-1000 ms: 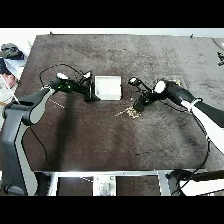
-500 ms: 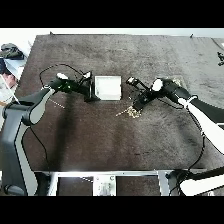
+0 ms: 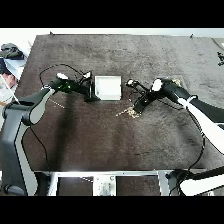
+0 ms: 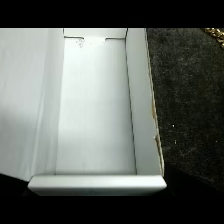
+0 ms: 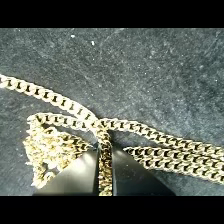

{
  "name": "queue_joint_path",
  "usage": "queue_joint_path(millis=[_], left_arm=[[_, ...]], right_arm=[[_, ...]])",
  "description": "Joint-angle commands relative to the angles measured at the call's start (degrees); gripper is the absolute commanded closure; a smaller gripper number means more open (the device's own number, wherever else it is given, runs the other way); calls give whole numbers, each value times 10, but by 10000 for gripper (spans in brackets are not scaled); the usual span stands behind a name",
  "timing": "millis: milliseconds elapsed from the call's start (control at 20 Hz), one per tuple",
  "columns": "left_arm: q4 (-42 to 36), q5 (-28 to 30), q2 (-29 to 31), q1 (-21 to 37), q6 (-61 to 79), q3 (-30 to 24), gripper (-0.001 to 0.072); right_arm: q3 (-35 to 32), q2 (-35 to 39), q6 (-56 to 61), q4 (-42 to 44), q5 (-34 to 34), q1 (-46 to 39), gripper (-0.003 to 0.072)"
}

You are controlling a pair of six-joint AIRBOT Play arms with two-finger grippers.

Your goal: Fold the box and place the chain.

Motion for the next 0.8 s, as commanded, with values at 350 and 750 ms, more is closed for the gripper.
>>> queue_joint_path(millis=[350, 750], left_arm=[[0, 0, 0, 0, 0, 0, 194], [0, 0, 0, 0, 0, 0, 194]], right_arm=[[81, 172, 0, 97, -30, 0, 699], [276, 208, 0, 149, -130, 64, 700]])
